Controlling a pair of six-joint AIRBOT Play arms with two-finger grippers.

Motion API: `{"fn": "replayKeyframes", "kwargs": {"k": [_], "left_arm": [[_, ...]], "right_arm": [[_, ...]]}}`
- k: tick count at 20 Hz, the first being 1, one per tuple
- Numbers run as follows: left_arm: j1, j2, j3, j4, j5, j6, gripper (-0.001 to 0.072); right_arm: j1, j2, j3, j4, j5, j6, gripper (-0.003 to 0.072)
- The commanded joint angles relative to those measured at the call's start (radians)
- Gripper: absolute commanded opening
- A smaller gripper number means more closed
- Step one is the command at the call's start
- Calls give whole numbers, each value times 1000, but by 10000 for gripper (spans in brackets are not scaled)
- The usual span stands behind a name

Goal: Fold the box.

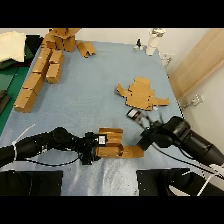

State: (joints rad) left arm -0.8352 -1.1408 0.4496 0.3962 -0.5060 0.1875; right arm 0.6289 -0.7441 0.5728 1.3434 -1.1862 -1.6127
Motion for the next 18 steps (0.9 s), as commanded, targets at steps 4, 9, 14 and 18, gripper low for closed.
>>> {"fn": "replayKeyframes", "kwargs": {"k": [4, 9, 14, 18], "left_arm": [[0, 0, 0, 0, 1, -1, 560], [0, 0, 0, 0, 1, -1, 560], [0, 0, 0, 0, 1, -1, 560], [0, 0, 0, 0, 1, -1, 560]], "right_arm": [[-299, 31, -35, 146, -91, 303, 4], [-336, -43, -125, 291, 61, 301, 4], [-336, -86, -130, 464, 108, 216, 3], [-336, -98, -134, 481, 117, 205, 3]]}}
